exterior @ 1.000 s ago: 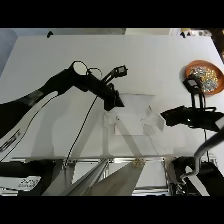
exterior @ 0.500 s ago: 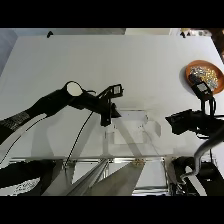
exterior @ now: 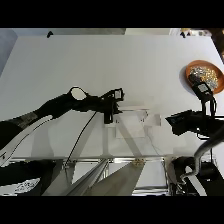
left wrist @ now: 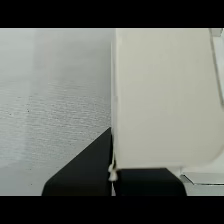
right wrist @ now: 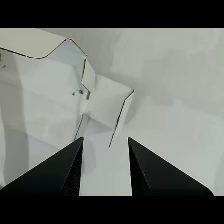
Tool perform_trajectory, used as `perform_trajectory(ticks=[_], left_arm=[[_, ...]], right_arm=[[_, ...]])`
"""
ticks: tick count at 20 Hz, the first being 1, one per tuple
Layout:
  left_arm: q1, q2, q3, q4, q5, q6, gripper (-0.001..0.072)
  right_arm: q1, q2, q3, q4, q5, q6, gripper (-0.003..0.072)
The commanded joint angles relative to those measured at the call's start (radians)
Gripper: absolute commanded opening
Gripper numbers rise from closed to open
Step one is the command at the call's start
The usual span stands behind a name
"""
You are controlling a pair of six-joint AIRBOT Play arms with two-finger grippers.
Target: Fold the box and place the chain.
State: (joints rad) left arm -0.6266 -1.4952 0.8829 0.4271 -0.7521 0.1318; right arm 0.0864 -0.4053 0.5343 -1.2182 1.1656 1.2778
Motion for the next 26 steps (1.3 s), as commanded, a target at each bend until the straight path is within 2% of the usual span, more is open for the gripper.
perform_trajectory(ticks=[1, 11, 15, 17, 26], left_arm=[[-0.001, -0.054, -0.001, -0.033, -0.009, 0.052, 0.0008], [0.000, -0.082, 0.001, -0.026, -0.034, 0.111, 0.0006], [0.000, -0.079, 0.050, 0.071, -0.067, 0.055, 0.0005], [0.000, -0.080, 0.076, 0.099, -0.062, 0.040, 0.0005], [0.000, -0.092, 0.077, 0.098, -0.034, 0.021, 0.0008]], right_arm=[[0.001, 0.001, 0.001, 0.000, -0.002, 0.000, 0.0318], [0.001, 0.000, 0.000, -0.001, -0.006, -0.003, 0.0318], [0.001, 0.000, 0.000, -0.001, -0.006, -0.003, 0.0318], [0.001, 0.000, 0.000, -0.001, -0.007, -0.003, 0.0318], [0.001, 0.000, 0.000, -0.001, -0.006, -0.003, 0.0318]])
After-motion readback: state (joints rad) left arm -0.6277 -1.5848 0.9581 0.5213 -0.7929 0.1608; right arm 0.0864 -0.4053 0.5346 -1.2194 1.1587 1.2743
